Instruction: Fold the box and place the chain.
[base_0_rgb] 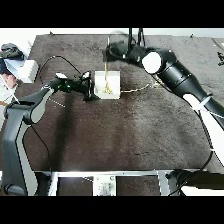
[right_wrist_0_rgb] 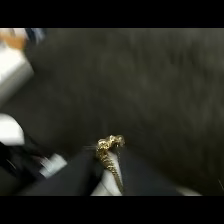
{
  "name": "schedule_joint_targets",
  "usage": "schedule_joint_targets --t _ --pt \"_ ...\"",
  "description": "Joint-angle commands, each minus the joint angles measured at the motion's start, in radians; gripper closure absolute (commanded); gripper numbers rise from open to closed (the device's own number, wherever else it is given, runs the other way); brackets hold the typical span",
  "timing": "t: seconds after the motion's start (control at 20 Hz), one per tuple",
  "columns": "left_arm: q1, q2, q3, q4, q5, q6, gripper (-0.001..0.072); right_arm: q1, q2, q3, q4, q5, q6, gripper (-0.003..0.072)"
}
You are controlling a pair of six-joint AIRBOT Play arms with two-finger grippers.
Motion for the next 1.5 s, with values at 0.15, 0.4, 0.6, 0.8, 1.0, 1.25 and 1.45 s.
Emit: schedule_joint_targets --t 0.15,0.4,0.6,0.8,1.0,1.25,1.45 --pt "0.000 0.000 0.000 0.000 0.000 0.000 0.0366 -0.124 -0.024 -0.191 0.017 0.065 -0.008 0.0412" --pt "0.000 0.000 0.000 0.000 0.000 0.000 0.0366 -0.304 -0.024 -0.390 0.020 0.059 0.095 0.0411" --pt "0.000 0.000 0.000 0.000 0.000 0.000 0.0366 -0.451 -0.034 -0.478 0.070 -0.036 0.149 0.0411" --pt "0.000 0.000 0.000 0.000 0.000 0.000 0.0366 -0.499 -0.093 -0.478 0.167 -0.134 0.148 0.0412" --pt "0.000 0.000 0.000 0.000 0.000 0.000 0.0366 -0.488 -0.165 -0.423 0.269 -0.169 0.123 0.0412" --pt "0.000 0.000 0.000 0.000 0.000 0.000 0.0366 -0.473 -0.265 -0.321 0.302 -0.168 0.119 0.0413" --pt "0.000 0.000 0.000 0.000 0.000 0.000 0.0366 -0.473 -0.299 -0.294 0.317 -0.161 0.119 0.0414"
